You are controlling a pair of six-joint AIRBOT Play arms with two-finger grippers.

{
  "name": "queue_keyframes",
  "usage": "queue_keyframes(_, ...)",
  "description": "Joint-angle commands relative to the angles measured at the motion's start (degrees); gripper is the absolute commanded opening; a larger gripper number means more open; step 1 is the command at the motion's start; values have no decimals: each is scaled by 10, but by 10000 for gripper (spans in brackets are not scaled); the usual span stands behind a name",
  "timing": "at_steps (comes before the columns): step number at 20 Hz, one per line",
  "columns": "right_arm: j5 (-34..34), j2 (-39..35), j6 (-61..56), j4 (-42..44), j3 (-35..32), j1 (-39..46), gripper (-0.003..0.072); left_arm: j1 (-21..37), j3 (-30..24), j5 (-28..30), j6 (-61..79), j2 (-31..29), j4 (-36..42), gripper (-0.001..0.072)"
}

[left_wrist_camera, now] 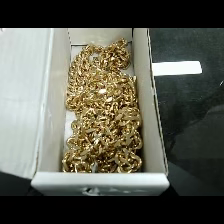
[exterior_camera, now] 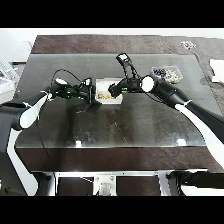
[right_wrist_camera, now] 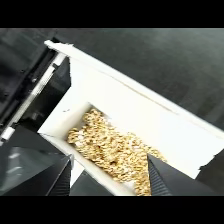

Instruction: Fold the box and place the chain.

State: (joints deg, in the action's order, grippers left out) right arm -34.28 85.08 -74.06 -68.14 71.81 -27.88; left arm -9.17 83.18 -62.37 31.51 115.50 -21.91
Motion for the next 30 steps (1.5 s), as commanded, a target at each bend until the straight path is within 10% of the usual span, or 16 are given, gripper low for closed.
queue_keyframes(1,-2,-5,29,-47,18,0,543,0,0,0,0,0,0,528)
queue_keyframes(5,28,-58,110,-56,40,10,365,0,0,0,0,0,0,528)
queue_keyframes(8,24,-63,157,-33,73,58,367,0,0,0,0,0,0,528)
queue_keyframes(18,-240,92,523,513,155,271,364,0,0,0,0,0,0,528)
queue_keyframes(24,-365,271,487,520,326,264,363,0,0,0,0,0,0,528)
queue_keyframes(30,-356,302,488,428,347,247,337,0,0,0,0,0,0,528)
